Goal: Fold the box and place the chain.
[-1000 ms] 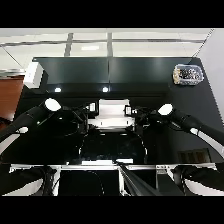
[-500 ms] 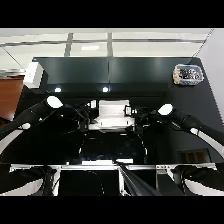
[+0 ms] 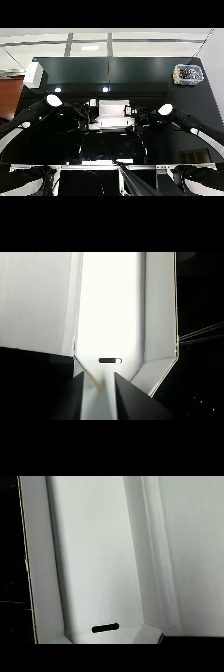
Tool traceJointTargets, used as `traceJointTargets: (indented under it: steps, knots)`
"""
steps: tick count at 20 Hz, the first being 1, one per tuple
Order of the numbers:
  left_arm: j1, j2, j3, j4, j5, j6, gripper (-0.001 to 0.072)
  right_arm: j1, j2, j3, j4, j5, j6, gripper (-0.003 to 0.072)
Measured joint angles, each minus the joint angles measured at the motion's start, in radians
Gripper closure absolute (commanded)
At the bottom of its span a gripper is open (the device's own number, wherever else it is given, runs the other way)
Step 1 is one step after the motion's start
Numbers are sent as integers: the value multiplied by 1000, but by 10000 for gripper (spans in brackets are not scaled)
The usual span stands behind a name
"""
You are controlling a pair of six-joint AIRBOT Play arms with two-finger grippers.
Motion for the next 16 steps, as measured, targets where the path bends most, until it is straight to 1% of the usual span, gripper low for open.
traceJointTargets:
  steps: [1, 2, 6, 9, 11, 16]
  knots:
    - [2, 0, 2, 12, 0, 0, 119, 0, 0, 0, 0, 0, 0, 274]
    - [3, 0, 3, 31, 0, 0, -4, 0, 0, 0, 0, 0, 0, 274]
    - [15, 0, 5, 104, 2, 0, -1, 0, 0, 0, 0, 0, 0, 274]
    - [16, 0, 5, 131, -7, 0, -1, 0, 0, 0, 0, 0, 0, 274]
    - [14, 0, 5, 123, -9, 0, -1, 0, 0, 0, 0, 0, 0, 274]
    - [4, 0, 5, 56, -18, 0, 10, 0, 0, 0, 0, -1, 0, 274]
